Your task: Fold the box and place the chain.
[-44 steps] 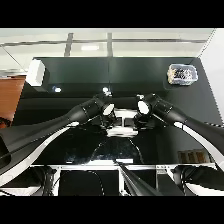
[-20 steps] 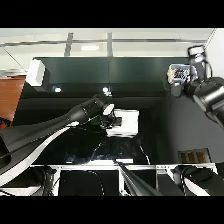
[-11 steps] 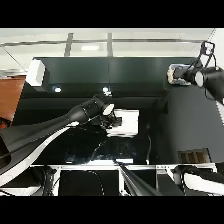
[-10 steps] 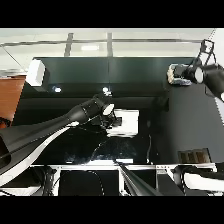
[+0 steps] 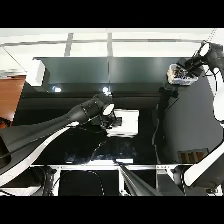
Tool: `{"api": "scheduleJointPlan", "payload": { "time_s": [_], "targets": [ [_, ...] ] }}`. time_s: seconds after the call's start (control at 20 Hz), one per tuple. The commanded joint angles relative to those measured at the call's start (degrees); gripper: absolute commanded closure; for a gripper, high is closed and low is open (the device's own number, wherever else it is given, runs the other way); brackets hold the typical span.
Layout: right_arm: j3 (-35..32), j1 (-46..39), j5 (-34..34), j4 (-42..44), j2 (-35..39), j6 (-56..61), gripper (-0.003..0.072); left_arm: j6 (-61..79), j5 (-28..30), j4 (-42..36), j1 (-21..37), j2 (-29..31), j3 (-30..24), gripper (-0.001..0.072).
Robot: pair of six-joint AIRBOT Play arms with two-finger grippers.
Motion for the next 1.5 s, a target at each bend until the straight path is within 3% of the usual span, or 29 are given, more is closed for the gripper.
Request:
{"api": "scheduleJointPlan", "payload": {
  "time_s": [0.0, 0.05, 0.25, 0.3, 0.35, 0.4, 0.5, 0.8, 1.15, 1.3, 1.45],
  "targets": [
    [2.64, -1.09, 1.79, 2.43, -2.62, -1.36, 0.017, 0.0, -0.09, 0.0, 0.04, -0.02, 0.0, 0.0685],
    [2.64, -1.09, 1.7, 2.43, -2.99, -1.73, 0.0208, 0.0, -0.09, 0.0, 0.04, -0.02, 0.0, 0.0685],
    [2.62, -1.09, 1.62, 2.78, -4.74, -1.73, 0.0209, 0.0, -0.07, 0.0, 0.04, -0.02, 0.0, 0.0685],
    [2.64, -1.14, 1.46, 2.69, -4.87, -1.77, 0.0243, 0.0, -0.07, -0.02, 0.04, -0.02, 0.0, 0.0685],
    [2.75, -1.29, 1.4, 2.73, -4.83, -1.77, 0.051, 0.0, -0.09, -0.04, 0.04, -0.02, 0.0, 0.0685],
    [3.54, -1.46, 2.47, 2.99, -4.83, -1.81, 0.063, 0.0, -0.15, -0.07, 0.04, -0.02, 0.0, 0.0685],
    [6.23, -1.68, 5.79, 2.91, -4.46, -4.74, 0.0677, 0.0, -0.17, -0.07, 0.04, -0.02, 0.0, 0.0685],
    [6.73, -1.64, 11.32, 2.23, 8.07, -18.78, 0.0672, 0.0, -0.17, -0.09, 0.04, -0.02, 0.0, 0.0685],
    [5.9, -1.84, 11.5, 5.64, 26.56, -21.44, 0.0672, 0.0, -0.28, -0.09, 0.04, -0.02, 0.0, 0.0685],
    [5.73, -1.86, 16.26, 10.99, 33.16, -22.53, 0.0672, 0.0, -0.26, -0.09, 0.04, -0.02, 0.0, 0.0685],
    [-1.42, -1.77, 19.39, 16.79, 42.12, -24.65, 0.0672, 0.0, -0.26, -0.07, 0.04, -0.02, 0.0, 0.0685]
  ]
}}
